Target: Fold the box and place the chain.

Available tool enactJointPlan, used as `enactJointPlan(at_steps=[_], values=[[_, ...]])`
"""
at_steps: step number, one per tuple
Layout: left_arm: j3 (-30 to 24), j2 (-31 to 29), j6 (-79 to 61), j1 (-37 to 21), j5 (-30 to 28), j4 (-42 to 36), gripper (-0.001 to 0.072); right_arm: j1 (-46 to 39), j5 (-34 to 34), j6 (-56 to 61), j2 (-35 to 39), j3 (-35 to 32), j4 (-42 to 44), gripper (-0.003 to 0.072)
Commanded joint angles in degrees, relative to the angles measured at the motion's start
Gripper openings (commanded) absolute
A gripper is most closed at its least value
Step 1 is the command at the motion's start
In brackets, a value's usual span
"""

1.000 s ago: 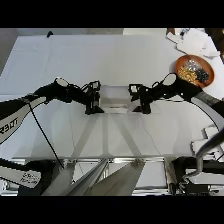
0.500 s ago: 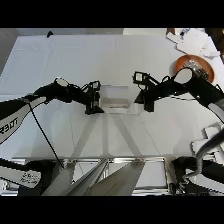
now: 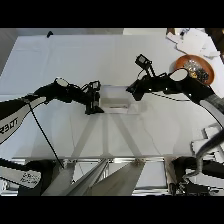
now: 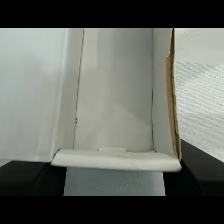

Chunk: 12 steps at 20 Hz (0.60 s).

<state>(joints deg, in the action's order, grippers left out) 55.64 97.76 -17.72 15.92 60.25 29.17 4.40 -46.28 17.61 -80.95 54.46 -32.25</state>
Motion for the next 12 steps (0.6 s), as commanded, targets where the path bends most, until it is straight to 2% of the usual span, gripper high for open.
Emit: enactJointPlan(at_steps=[1, 7, 12], values=[[0.02, 0.0, -0.02, 0.02, -0.02, 0.02, 0.0392, 0.04, 6.91, 0.2, -4.83, 0.07, 2.4, 0.0006], [0.02, 0.0, -0.02, 0.02, -0.02, 0.02, 0.0392, 0.07, 7.8, 0.15, -10.88, 0.07, 4.26, 0.0006], [0.02, 0.0, -0.02, 0.02, -0.02, 0.02, 0.0392, 0.57, 4.81, 0.17, -11.52, 0.07, 4.81, 0.0007]])
